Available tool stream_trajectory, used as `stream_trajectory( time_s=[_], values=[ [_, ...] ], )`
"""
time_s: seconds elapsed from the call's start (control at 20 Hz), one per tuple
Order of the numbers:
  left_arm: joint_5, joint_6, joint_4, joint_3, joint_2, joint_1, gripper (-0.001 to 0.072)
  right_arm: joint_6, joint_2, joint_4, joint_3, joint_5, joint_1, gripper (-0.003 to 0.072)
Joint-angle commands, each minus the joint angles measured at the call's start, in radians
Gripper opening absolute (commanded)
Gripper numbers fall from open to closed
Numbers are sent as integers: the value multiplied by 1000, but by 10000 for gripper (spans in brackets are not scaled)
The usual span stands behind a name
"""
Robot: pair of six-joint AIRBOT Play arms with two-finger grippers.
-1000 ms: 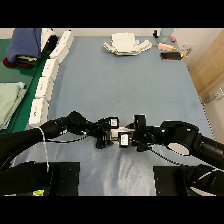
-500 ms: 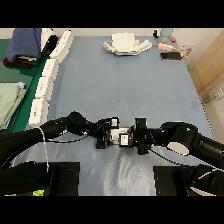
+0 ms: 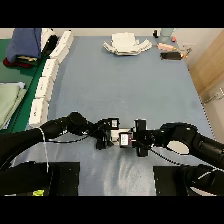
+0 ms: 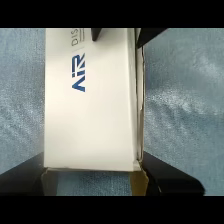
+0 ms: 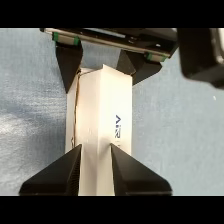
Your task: Fold the box.
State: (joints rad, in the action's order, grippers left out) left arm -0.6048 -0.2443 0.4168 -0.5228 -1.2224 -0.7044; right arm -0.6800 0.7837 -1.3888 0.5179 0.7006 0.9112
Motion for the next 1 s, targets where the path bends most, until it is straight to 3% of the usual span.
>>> stream_trajectory(
  time_s=[0.0,0.5,0.6,0.7,0.75,0.8,0.85,0.95],
  values=[
    [3,2,-2,0,0,0,477,1,18,47,0,26,1,271],
    [3,2,-2,0,0,0,477,-2,-60,61,3,24,0,308],
    [3,2,-2,0,0,0,477,-32,-94,62,3,24,1,449],
    [3,2,-2,0,0,0,477,-111,-120,66,2,25,1,444],
    [3,2,-2,0,0,0,477,-182,-126,78,2,26,1,356],
    [3,2,-2,0,0,0,477,-287,-128,101,2,27,1,40],
    [3,2,-2,0,0,0,477,-372,-127,128,-2,7,0,2],
    [3,2,-2,0,0,0,477,-436,-135,198,-33,-70,1,1]
  ],
)
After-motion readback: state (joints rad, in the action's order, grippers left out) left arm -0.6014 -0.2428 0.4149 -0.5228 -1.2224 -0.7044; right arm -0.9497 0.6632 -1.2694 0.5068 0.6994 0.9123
